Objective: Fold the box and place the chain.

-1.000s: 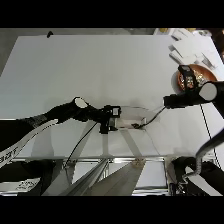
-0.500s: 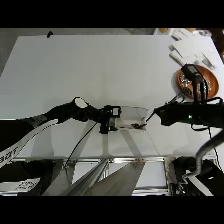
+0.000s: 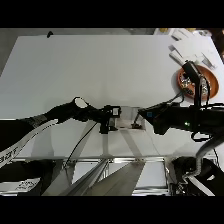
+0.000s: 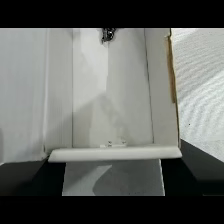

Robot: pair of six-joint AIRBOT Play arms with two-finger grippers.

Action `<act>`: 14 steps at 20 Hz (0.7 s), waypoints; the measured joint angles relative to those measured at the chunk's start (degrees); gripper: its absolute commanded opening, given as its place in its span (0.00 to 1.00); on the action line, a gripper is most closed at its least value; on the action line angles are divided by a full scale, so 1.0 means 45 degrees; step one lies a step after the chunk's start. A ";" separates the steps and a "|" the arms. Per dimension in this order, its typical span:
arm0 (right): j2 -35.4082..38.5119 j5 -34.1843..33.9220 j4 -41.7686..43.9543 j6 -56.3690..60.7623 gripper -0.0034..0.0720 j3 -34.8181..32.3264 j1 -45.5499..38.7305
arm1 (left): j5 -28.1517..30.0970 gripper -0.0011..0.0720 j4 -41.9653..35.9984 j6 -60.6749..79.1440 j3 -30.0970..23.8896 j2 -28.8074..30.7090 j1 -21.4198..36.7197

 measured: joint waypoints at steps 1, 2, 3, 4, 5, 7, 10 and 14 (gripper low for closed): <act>-0.0068 -0.0165 0.0034 -0.0005 0.07 0.0000 0.0136 | 0.0005 0.14 0.0000 0.0000 0.0000 0.0000 0.0000; -0.0180 -0.0306 0.0019 -0.0010 0.07 0.0000 0.0262 | 0.0005 0.14 0.0000 0.0000 0.0000 0.0000 0.0000; -0.0311 -0.0413 -0.0117 -0.0010 0.07 -0.0005 0.0355 | 0.0005 0.14 0.0000 0.0000 0.0000 0.0000 0.0000; -0.0486 -0.0476 -0.0345 -0.0005 0.07 -0.0024 0.0427 | 0.0000 0.14 0.0000 0.0000 0.0000 0.0000 0.0000; -0.0675 -0.0544 -0.0578 -0.0005 0.07 -0.0078 0.0476 | 0.0005 0.14 0.0000 0.0000 0.0000 0.0000 0.0000; -0.1141 -0.0568 -0.1001 0.0005 0.07 -0.0257 0.0544 | 0.0005 0.14 0.0000 0.0000 0.0000 0.0000 0.0000; -0.1880 -0.0529 -0.1345 0.0005 0.07 -0.0675 0.0588 | 0.0005 0.14 0.0000 0.0000 0.0000 0.0000 0.0000; -0.2433 -0.0559 -0.1525 -0.0005 0.15 -0.1151 0.0602 | 0.0000 0.14 0.0000 0.0000 0.0000 0.0000 0.0000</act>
